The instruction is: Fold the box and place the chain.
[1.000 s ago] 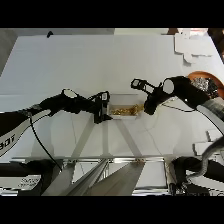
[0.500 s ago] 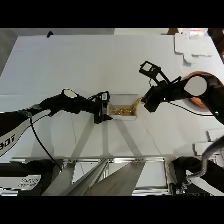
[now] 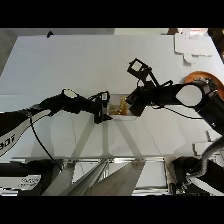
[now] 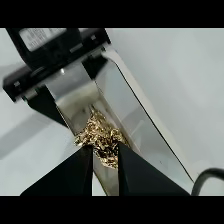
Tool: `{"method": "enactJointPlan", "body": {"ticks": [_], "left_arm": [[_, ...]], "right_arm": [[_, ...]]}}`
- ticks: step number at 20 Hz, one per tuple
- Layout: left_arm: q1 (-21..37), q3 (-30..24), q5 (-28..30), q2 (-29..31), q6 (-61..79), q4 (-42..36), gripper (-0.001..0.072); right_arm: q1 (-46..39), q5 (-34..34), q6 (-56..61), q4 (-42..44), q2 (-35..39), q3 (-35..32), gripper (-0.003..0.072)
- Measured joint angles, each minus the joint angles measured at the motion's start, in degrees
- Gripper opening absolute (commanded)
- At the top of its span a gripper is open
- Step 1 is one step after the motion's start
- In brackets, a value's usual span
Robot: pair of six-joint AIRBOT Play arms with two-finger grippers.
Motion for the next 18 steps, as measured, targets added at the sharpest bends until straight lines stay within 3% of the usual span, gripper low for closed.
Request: {"method": "enactJointPlan", "body": {"ticks": [8, 14, 15, 17, 18], "left_arm": [[0.0, 0.0, 0.0, 0.0, 0.0, 0.0, 0.0276], [0.0, 0.0, 0.0, 0.0, 0.0, 0.0, 0.0276], [0.0, 0.0, 0.0, 0.0, 0.0, 0.0, 0.0276], [0.0, 0.0, 0.0, 0.0, 0.0, 0.0, 0.0276], [0.0, 0.0, 0.0, 0.0, 0.0, 0.0, 0.0276]], "right_arm": [[6.2, -9.4, 3.3, 0.1, -4.6, 0.0, 0.0002], [6.6, -10.0, 12.6, -9.9, -9.0, 0.0, 0.0005], [6.7, -9.5, 13.6, -11.0, -9.7, 0.0, 0.0033], [6.7, -8.6, 15.0, -12.2, -10.6, 0.0, 0.0298], [6.7, -8.3, 15.2, -12.6, -10.8, 0.0, 0.0318]]}}
